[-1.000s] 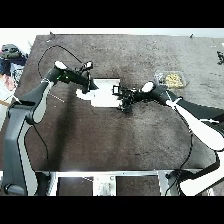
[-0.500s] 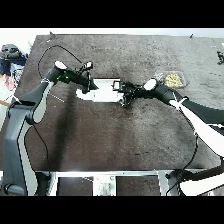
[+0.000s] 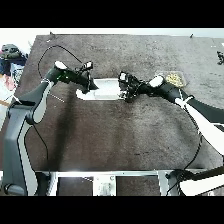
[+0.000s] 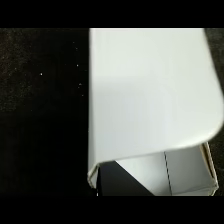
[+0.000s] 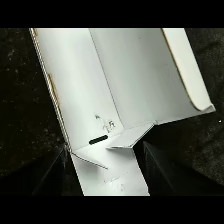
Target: Fold the box and place the chain.
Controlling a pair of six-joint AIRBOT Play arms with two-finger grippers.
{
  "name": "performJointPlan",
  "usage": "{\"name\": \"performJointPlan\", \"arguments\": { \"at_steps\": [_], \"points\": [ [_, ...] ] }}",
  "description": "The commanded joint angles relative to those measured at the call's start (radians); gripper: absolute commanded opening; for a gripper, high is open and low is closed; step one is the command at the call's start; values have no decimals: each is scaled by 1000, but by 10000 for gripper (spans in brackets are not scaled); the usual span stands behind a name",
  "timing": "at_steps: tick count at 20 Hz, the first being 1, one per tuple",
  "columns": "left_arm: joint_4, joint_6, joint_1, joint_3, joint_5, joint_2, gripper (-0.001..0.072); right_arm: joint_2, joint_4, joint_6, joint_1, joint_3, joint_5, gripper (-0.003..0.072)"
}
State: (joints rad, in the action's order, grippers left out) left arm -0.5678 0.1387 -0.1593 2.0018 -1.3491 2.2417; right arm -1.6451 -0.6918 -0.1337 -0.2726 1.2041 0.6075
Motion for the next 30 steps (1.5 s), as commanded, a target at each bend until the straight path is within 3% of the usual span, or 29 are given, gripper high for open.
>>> {"name": "performJointPlan", "arguments": {
  "at_steps": [1,8,10,21,26,30],
  "points": [
    [0,0,0,0,-1,0,11,-9,52,-65,21,1,0,527],
    [0,0,0,0,-1,0,11,-58,150,-188,54,50,139,529],
    [0,0,0,0,-1,0,12,-97,145,-188,54,94,148,558],
    [0,0,0,0,-1,0,11,-164,135,-158,87,197,200,557],
    [0,0,0,0,-1,0,12,-220,109,-157,95,280,291,556],
    [0,0,0,0,0,0,12,-308,113,-93,137,395,448,557]
  ]
}}
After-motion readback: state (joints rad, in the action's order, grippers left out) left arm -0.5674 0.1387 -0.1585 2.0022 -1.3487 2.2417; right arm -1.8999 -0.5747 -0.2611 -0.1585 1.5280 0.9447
